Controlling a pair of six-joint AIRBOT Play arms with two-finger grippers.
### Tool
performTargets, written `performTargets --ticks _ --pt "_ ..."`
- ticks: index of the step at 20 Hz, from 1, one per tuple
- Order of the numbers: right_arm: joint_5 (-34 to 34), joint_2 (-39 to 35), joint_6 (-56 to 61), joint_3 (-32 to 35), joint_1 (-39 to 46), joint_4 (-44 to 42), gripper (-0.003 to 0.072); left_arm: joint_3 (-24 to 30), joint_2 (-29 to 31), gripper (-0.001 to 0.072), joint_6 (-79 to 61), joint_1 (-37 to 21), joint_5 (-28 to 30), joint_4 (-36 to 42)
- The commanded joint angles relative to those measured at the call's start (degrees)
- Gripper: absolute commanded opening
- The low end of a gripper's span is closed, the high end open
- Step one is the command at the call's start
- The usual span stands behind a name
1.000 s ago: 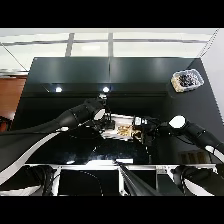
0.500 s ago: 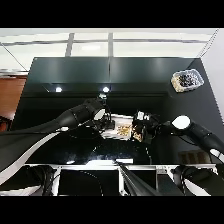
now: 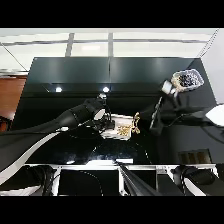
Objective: Fold the box and place the chain.
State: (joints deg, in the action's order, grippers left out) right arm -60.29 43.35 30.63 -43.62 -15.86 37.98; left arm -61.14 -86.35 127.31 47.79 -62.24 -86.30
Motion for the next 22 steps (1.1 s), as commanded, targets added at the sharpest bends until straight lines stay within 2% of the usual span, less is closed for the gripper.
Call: performTargets --ticks 1,5,14,17,20,22 --pt "-8.1 -1.6 8.9 -10.2 0.5 -5.4 0.0016 0.0 0.0 0.0032 0.0 0.0 0.0 0.0" --pt "-6.6 -1.5 8.8 -15.7 0.5 -17.3 0.0015 0.0 0.0 0.0032 0.0 0.0 0.0 0.0" --pt "1.7 -1.2 8.9 -20.5 0.5 -23.2 0.0015 0.0 0.0 0.0032 0.0 0.0 0.0 0.0" --pt "1.9 -1.1 11.2 -21.5 0.5 -20.7 0.0015 0.0 0.0 0.0032 0.0 0.0 0.0 0.0" --pt "-6.0 0.5 20.5 -20.3 0.3 -11.2 0.0016 0.0 0.0 0.0032 0.0 0.0 0.0 0.0" --pt "-8.1 1.1 24.6 -17.7 -0.8 -8.3 0.0016 0.0 0.0 0.0032 0.0 0.0 0.0 0.0"
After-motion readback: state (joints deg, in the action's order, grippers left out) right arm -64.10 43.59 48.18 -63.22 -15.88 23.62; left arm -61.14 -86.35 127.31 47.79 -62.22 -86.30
